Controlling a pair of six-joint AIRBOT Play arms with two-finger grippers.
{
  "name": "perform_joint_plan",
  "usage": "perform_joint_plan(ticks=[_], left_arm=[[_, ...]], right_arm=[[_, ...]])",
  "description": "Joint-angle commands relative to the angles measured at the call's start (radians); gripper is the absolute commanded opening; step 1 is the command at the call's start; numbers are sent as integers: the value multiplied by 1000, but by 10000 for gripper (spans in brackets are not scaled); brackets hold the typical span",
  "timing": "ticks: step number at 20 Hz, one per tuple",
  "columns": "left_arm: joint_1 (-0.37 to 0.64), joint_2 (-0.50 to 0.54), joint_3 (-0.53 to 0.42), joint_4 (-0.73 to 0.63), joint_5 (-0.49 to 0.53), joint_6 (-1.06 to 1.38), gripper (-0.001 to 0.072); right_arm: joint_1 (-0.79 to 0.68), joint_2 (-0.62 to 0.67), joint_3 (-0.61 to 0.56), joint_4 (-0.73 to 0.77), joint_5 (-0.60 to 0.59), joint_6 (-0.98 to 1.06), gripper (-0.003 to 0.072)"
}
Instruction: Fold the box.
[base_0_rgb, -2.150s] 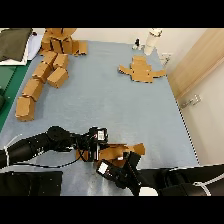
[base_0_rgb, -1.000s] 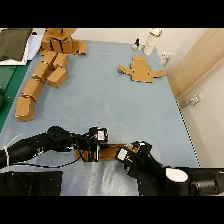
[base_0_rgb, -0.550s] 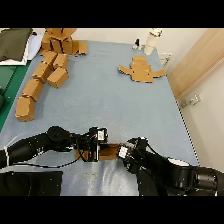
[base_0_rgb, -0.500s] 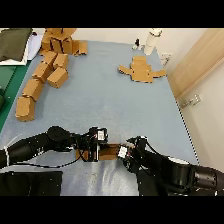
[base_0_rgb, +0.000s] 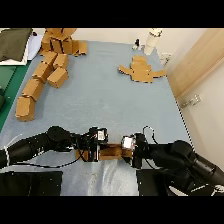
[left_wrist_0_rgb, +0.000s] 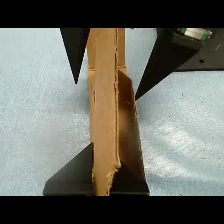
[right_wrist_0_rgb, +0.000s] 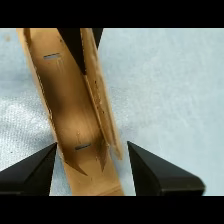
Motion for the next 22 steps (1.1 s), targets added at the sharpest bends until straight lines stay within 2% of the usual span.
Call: perform_joint_plan(ticks=[1, 3, 6, 10, 15, 22], left_arm=[[1, 0, 0, 0, 0, 0, 13], [1, 0, 0, 0, 0, 0, 13], [0, 0, 0, 0, 0, 0, 13], [1, 0, 0, 0, 0, 0, 13], [1, 0, 0, 0, 0, 0, 12], [1, 0, 0, 0, 0, 0, 13]], right_arm=[[-211, -92, 1, 399, -73, -480, 720], [-266, -182, 11, 468, -102, -606, 720], [-277, -277, 42, 463, -111, -635, 720], [-277, -280, 48, 441, -121, -630, 720], [-277, -241, 48, 387, -193, -630, 720], [-276, -319, 44, 388, -136, -633, 720]])
